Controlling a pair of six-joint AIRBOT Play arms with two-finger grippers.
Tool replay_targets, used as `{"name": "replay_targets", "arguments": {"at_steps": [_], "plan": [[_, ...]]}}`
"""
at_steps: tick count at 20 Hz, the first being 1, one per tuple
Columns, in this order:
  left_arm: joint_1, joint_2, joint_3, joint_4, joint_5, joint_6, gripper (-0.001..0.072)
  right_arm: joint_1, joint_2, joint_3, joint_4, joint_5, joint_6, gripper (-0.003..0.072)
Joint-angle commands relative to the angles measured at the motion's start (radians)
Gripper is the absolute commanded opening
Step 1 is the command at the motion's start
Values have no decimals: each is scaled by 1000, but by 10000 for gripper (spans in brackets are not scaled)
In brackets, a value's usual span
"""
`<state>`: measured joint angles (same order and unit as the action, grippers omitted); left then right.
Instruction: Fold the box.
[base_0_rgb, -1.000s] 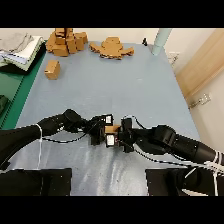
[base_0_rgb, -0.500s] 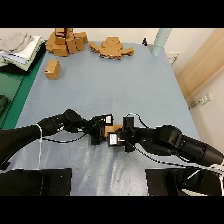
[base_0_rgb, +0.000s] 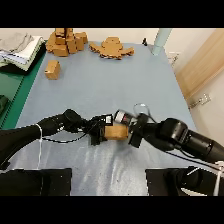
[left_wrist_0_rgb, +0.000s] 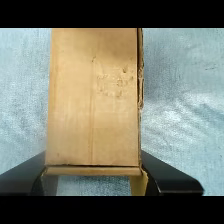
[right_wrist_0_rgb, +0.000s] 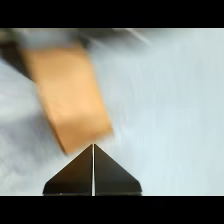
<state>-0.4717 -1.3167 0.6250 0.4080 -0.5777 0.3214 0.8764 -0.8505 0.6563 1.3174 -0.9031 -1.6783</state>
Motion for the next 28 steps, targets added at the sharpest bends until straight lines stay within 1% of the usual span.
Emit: {"name": "replay_targets", "arguments": {"at_steps": [1, 3, 6, 7, 9, 13, 15, 17, 18, 20, 21, 22, 24, 25, 27, 28], "plan": [[-1, 0, 0, 0, 0, 0, 424, -114, 8, 37, -6, -283, 490, 4], [-1, 0, 1, 0, 0, 0, 424, -238, 3, 38, 134, -270, 549, 4], [-2, 0, 1, 0, 0, 0, 424, -430, -31, 38, 374, -248, 558, 4], [-2, 0, 1, 0, 1, 0, 424, -469, -42, 38, 422, -240, 561, 4], [-3, 0, 2, -2, -2, 0, 424, -509, -51, 38, 435, -216, 576, 4], [0, 3, 5, -24, 3, -10, 424, -515, -51, 38, 430, -216, 579, 4], [12, 22, 19, -29, 23, -94, 424, -515, -51, 38, 430, -216, 579, 4], [57, 64, 33, -29, 65, -193, 424, -515, -51, 38, 430, -216, 579, 4], [96, 89, 36, -23, 95, -246, 424, -515, -51, 38, 430, -216, 579, 4], [211, 131, 37, 49, 209, -402, 424, -515, -51, 38, 430, -216, 579, 4], [292, 138, 37, 109, 272, -508, 424, -515, -51, 38, 430, -216, 579, 4], [378, 137, 41, 181, 298, -589, 424, -515, -51, 38, 430, -216, 579, 4], [558, 102, 74, 348, 276, -740, 424, -515, -51, 38, 430, -216, 579, 4], [643, 68, 106, 434, 242, -820, 424, -515, -51, 38, 430, -216, 579, 4], [775, -17, 191, 546, 182, -950, 424, -515, -51, 38, 430, -216, 579, 4], [822, -63, 240, 567, 156, -996, 424, -515, -51, 38, 430, -216, 579, 4]]}}
